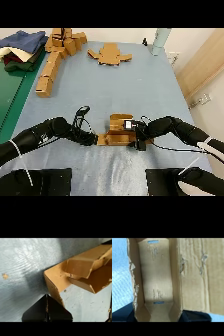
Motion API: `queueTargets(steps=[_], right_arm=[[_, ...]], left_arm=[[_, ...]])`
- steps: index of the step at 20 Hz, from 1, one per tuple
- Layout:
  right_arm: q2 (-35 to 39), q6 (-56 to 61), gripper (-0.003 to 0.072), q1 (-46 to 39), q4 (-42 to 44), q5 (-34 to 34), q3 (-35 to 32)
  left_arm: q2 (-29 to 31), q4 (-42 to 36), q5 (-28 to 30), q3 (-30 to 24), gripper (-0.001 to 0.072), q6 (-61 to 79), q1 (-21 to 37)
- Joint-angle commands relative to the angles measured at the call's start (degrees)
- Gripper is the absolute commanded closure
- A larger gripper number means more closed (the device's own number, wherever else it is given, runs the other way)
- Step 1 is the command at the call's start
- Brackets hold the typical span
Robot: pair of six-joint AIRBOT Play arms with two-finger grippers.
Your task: Fold the box.
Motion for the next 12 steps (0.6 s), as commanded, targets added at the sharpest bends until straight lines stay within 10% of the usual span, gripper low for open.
queueTargets(steps=[1, 12], right_arm=[[-0.04, 0.02, 0.009, 0.0, 0.02, 0.02, -0.02], [-0.04, 0.02, 0.0091, 0.02, 0.02, 0.02, -0.02]], left_arm=[[-0.04, -3.34, 2.78, 0.11, 0.0698, 1.27, -2.82], [-0.04, -6.08, 1.81, 5.05, 0.0695, 5.81, -2.71]])
